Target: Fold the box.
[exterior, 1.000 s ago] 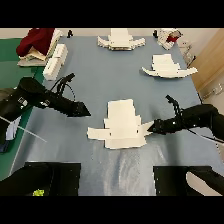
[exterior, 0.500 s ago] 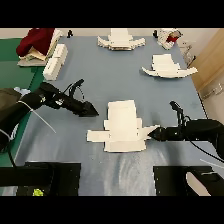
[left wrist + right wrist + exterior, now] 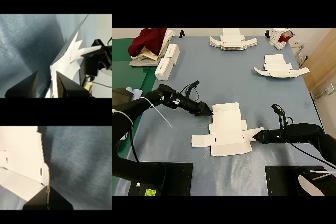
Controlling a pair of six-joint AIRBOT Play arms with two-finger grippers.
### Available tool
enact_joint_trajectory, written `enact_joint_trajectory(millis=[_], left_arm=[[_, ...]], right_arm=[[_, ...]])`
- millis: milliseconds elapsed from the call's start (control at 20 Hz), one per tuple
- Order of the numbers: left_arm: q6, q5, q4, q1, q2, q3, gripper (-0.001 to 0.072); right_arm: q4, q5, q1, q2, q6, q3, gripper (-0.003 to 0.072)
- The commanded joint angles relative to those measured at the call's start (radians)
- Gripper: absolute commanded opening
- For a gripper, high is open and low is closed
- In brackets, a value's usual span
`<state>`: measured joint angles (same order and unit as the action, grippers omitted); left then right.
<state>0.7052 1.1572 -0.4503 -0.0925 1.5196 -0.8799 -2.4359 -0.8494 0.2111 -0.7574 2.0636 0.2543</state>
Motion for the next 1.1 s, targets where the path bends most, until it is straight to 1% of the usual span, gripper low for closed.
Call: enact_joint_trajectory(millis=[0,100,200,300,500,800,1050], left_arm=[[-0.042,0.030,0.016,-0.002,0.063,-0.038,0.0332],[-0.069,0.086,0.043,-0.003,0.101,-0.069,0.0332],[-0.089,0.167,0.047,-0.015,0.134,-0.106,0.0332],[-0.090,0.219,0.045,-0.039,0.154,-0.134,0.0331],[-0.112,0.230,0.011,-0.080,0.166,-0.165,0.0331],[-0.113,0.256,-0.051,-0.081,0.166,-0.180,0.0331],[-0.134,0.256,-0.050,-0.084,0.166,-0.180,0.0329]], right_arm=[[0.002,0.034,0.028,-0.012,-0.018,-0.001,0.0002],[0.004,0.035,0.027,-0.012,-0.023,-0.001,0.0003],[0.004,0.039,0.027,-0.012,-0.025,-0.001,0.0003],[0.005,0.039,0.027,-0.012,-0.026,-0.001,0.0003],[0.005,0.038,0.027,-0.012,-0.032,-0.001,0.0002],[0.008,0.038,0.027,-0.021,-0.040,-0.001,0.0003],[0.008,0.037,0.027,-0.045,-0.040,-0.001,0.0003]])
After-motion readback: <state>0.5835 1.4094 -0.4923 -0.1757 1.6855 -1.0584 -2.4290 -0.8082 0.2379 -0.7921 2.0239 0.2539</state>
